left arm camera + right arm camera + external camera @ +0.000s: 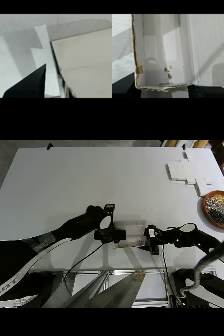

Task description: Fold the box and place the chain.

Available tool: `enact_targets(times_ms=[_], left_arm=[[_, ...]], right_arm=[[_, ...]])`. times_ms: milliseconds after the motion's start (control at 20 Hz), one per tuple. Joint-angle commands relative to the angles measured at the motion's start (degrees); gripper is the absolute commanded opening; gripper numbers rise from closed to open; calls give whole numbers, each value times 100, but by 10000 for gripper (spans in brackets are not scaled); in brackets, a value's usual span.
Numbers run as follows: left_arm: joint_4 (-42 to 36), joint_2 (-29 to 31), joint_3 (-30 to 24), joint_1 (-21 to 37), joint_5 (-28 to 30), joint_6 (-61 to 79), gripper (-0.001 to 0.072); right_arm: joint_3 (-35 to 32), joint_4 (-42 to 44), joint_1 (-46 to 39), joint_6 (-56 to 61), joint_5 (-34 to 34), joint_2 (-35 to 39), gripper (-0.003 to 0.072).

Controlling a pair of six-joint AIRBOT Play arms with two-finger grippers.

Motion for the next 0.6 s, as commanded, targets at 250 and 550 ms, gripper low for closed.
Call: enact_targets(times_ms=[250,550], left_arm=[[122,-647,734,-203,-389,-433,241],[214,-702,743,-247,-507,-452,1]], right_arm=[[2,0,4,0,2,-2,461],[2,0,4,0,2,-2,461]])
